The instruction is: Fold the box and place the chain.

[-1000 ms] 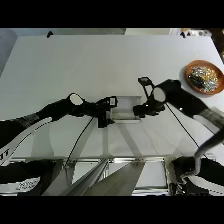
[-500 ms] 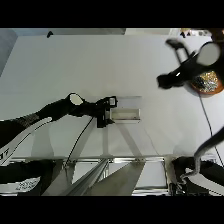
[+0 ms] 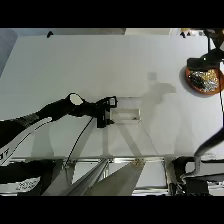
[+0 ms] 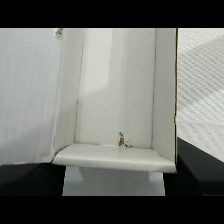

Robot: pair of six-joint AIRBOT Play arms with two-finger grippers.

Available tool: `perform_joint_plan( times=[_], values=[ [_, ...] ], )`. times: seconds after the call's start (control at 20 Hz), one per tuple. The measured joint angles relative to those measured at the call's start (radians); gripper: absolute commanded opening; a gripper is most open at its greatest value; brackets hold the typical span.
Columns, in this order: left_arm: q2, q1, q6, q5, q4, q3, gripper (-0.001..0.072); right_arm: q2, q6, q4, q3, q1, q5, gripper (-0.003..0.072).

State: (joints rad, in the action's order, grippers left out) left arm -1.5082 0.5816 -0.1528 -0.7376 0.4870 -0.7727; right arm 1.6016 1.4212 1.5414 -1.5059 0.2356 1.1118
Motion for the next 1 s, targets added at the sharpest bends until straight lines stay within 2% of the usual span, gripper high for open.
perform_joint_plan(
  times=[0.3,0.55,0.65,1.0],
  values=[
    [0.000,0.000,0.000,0.000,0.000,0.000,0.0393,0.101,0.046,0.006,-0.025,0.080,-0.021,0.0213],
    [0.000,0.000,0.000,0.000,0.000,0.000,0.0393,0.131,0.093,0.036,-0.028,0.104,-0.018,0.0213],
    [0.000,0.000,0.000,0.000,0.000,0.000,0.0393,0.142,0.101,0.047,-0.028,0.106,-0.014,0.0170],
    [0.000,0.000,0.000,0.000,0.000,0.000,0.0393,0.190,0.116,0.057,-0.028,0.109,-0.011,0.0170]
  ],
)
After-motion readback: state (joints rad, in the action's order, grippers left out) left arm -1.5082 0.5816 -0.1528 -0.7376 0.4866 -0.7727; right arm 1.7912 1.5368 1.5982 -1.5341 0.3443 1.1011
